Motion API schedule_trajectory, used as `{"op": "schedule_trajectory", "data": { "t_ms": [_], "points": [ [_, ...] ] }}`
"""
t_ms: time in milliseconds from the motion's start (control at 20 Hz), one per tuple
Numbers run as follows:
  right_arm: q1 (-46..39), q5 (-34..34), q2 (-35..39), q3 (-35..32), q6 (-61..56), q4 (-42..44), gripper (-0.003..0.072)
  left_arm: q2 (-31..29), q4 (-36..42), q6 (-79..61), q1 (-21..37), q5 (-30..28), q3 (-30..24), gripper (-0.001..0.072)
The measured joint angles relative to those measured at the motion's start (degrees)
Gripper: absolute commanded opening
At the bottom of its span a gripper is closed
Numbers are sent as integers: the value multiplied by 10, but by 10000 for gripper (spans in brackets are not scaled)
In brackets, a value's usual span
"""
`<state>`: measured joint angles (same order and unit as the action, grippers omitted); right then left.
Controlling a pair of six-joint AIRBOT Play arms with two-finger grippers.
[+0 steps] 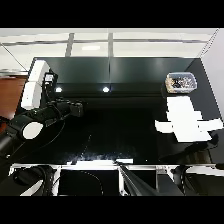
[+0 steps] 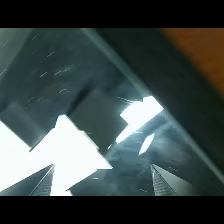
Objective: Fold the box and place the chain.
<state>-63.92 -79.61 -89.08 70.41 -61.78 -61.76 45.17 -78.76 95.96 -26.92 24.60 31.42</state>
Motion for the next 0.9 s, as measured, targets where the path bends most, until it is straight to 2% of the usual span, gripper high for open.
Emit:
{"op": "schedule_trajectory", "data": {
  "t_ms": [250, 300, 350, 400, 450, 500, 550, 750, 900],
  "points": [
    [9, -65, -72, 19, 62, 76, 720, 0, 0, 2, 0, -1, 0, 705],
    [15, -72, -80, 21, 68, 80, 680, 0, 0, 2, 0, -1, 0, 705],
    [21, -76, -85, 21, 72, 80, 440, 0, 0, 2, 0, -1, 0, 705],
    [27, -82, -90, 22, 75, 78, 263, 0, 0, 2, 0, -1, 0, 705],
    [32, -86, -93, 23, 77, 75, 125, 0, 0, 2, 0, -1, 0, 705],
    [37, -91, -95, 24, 79, 74, 108, 0, 0, 2, 0, -1, 0, 705],
    [42, -100, -96, 24, 82, 73, 15, 0, 0, 2, 0, -1, 0, 705],
    [64, -133, -82, 21, 89, 69, 14, 0, 0, 1, 0, 0, 0, 705],
    [99, -130, -49, -10, 90, 96, 14, 0, 0, 0, 0, 0, 0, 705]
  ]
}}
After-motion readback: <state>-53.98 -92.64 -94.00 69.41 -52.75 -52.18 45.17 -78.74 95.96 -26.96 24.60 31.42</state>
